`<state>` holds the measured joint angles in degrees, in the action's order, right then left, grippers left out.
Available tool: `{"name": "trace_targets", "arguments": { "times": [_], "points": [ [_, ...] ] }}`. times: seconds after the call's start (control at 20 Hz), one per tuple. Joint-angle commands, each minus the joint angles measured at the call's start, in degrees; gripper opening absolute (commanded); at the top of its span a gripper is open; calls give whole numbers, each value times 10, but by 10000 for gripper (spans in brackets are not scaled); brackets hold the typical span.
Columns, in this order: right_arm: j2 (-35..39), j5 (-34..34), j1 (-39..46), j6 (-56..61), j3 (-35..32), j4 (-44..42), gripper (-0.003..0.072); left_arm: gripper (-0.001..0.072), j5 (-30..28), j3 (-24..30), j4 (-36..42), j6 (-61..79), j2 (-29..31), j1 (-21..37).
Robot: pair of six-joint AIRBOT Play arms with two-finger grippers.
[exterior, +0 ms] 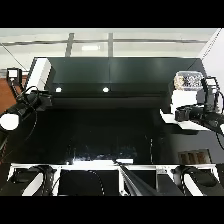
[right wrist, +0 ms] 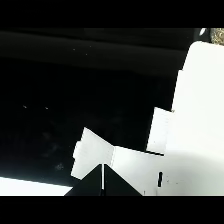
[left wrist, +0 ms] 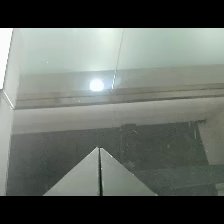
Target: Fold the box and place the chain.
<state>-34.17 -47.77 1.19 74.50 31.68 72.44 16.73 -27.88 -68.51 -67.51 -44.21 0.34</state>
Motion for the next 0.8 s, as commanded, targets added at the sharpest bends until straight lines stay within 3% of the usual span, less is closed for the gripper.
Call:
{"name": "trace_targets", "arguments": {
  "times": [0.0, 0.65, 0.75],
  "points": [
    [0, 0, -1, 0, 0, 0, 5, 25, 0, 0, 0, 0, 0, 0],
    [0, 0, -1, 0, 0, 0, 5, 25, -6, 0, 7, -2, 0, -1],
    [0, 54, -1, 0, 0, 0, 4, 25, -5, 0, 6, -2, 0, -1]
  ]
}}
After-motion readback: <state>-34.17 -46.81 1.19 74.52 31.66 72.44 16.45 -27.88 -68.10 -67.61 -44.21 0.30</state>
